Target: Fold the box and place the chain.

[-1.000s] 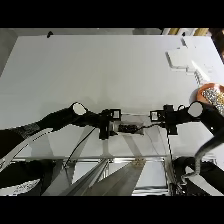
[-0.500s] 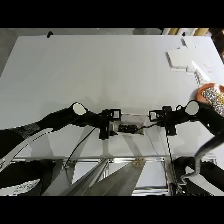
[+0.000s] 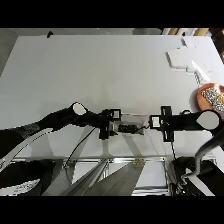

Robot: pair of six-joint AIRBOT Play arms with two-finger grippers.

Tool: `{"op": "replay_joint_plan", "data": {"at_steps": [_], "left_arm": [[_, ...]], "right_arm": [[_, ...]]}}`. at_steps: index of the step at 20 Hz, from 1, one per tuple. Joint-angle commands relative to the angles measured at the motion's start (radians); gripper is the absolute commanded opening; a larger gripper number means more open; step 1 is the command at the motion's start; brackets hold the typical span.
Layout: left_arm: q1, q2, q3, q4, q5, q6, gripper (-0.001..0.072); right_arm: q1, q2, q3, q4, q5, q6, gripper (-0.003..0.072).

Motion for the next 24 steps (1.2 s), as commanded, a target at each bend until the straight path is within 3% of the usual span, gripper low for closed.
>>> {"op": "replay_joint_plan", "data": {"at_steps": [1, 7, 12, 13, 15, 20, 24], "left_arm": [[0.001, 0.001, 0.001, 0.0, 0.0, 0.0, 0.0393], [0.001, 0.001, 0.0, 0.0, 0.0, 0.0, 0.0393], [0.001, 0.001, 0.001, 0.0, 0.0, 0.0, 0.0393], [0.001, 0.001, 0.001, 0.0, 0.0, 0.0, 0.0393], [0.001, 0.001, 0.001, 0.0, 0.0, 0.0, 0.0393], [0.001, 0.001, 0.001, 0.0, 0.0, 0.0, 0.0393], [0.001, 0.001, 0.001, 0.0, 0.0, 0.0, 0.0393]], "right_arm": [[0.156, 0.054, 0.0, 0.144, -0.121, 0.009, 0.0017], [0.388, -0.01, 0.0, 0.167, -0.425, 0.06, 0.0017], [0.434, -0.137, 0.0, 0.166, -0.462, 0.059, 0.003], [0.433, -0.14, 0.002, 0.164, -0.469, 0.057, 0.011], [0.418, -0.123, 0.026, 0.153, -0.446, 0.055, 0.0225], [0.247, -0.036, 0.134, -0.04, -0.261, 0.055, 0.0226], [0.045, -0.024, 0.135, -0.125, -0.188, 0.055, 0.0225]]}}
